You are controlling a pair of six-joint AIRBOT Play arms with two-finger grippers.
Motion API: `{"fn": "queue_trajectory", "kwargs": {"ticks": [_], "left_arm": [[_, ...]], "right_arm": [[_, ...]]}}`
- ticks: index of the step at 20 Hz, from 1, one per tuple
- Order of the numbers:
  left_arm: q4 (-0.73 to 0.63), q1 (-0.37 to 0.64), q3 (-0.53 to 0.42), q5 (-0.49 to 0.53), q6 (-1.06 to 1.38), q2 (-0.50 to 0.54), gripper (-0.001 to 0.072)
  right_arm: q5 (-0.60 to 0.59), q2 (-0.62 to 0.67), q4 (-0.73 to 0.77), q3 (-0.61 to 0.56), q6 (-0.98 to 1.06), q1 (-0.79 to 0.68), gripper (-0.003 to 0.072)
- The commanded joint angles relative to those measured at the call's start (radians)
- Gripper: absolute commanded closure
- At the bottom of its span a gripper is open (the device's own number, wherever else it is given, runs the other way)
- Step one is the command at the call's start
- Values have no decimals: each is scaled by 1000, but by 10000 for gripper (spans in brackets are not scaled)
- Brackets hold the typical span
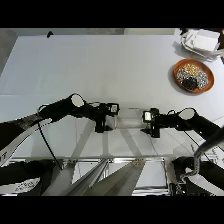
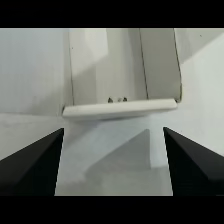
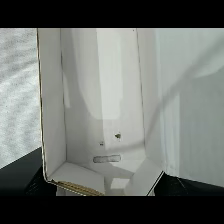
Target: Fold the box and place the chain.
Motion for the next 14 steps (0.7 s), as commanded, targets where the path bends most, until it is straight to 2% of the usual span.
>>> {"fn": "queue_trajectory", "kwargs": {"ticks": [1, 8, 14], "left_arm": [[-76, -4, 0, 20, 72, -24, -9], [-80, -17, 0, 23, 91, -40, -8], [-167, -53, 0, 58, 119, -77, -6]], "right_arm": [[0, 1, 0, 0, 0, 0, 321], [0, 1, 0, 0, 0, 0, 321], [0, 1, 0, 0, 0, 0, 321]]}}
